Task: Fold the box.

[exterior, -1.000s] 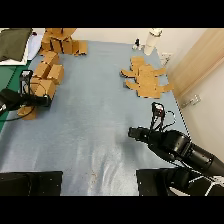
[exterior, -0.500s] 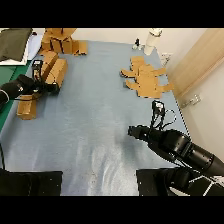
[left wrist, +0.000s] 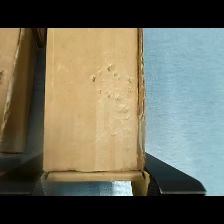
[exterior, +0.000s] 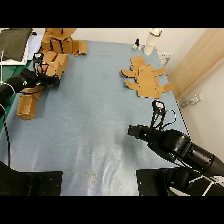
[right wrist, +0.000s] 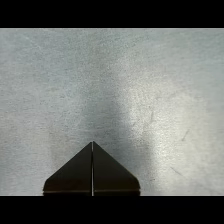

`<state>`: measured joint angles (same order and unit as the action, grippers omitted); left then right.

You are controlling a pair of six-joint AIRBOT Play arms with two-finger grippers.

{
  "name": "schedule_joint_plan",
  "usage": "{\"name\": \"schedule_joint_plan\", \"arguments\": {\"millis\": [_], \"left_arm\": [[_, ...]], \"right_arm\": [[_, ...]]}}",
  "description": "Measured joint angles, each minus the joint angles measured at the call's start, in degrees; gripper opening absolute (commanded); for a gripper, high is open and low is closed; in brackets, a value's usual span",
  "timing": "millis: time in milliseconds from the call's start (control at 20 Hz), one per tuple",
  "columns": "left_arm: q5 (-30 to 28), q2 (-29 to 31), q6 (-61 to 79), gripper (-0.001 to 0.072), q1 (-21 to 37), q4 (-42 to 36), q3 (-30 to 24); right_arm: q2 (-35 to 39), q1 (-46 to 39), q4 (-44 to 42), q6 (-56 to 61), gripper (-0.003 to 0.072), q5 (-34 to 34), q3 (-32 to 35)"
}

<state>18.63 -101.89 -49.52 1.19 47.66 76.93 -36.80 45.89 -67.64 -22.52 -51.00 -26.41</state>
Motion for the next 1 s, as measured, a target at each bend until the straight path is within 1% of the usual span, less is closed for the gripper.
{"name": "schedule_joint_plan", "arguments": {"millis": [350,650,700,750,1000], "left_arm": [[1.9,-1.5,0.3,0.0532,0.0,2.3,0.6],[6.3,-2.6,0.3,0.0535,-0.2,4.1,0.7],[6.6,-2.6,0.3,0.0574,-0.2,4.2,0.8],[6.8,-2.4,0.2,0.0693,-0.1,4.5,0.8],[7.5,-0.7,-0.1,0.0693,0.5,6.6,0.6]], "right_arm": [[0.0,0.0,0.0,0.1,0.0002,0.6,0.0],[0.0,0.0,0.0,0.1,0.0001,1.1,0.0],[0.0,0.0,0.0,0.1,0.0002,1.1,0.0],[0.0,0.0,0.0,0.1,0.0002,1.2,0.0],[0.0,0.0,0.0,0.1,0.0002,1.2,0.0]]}}
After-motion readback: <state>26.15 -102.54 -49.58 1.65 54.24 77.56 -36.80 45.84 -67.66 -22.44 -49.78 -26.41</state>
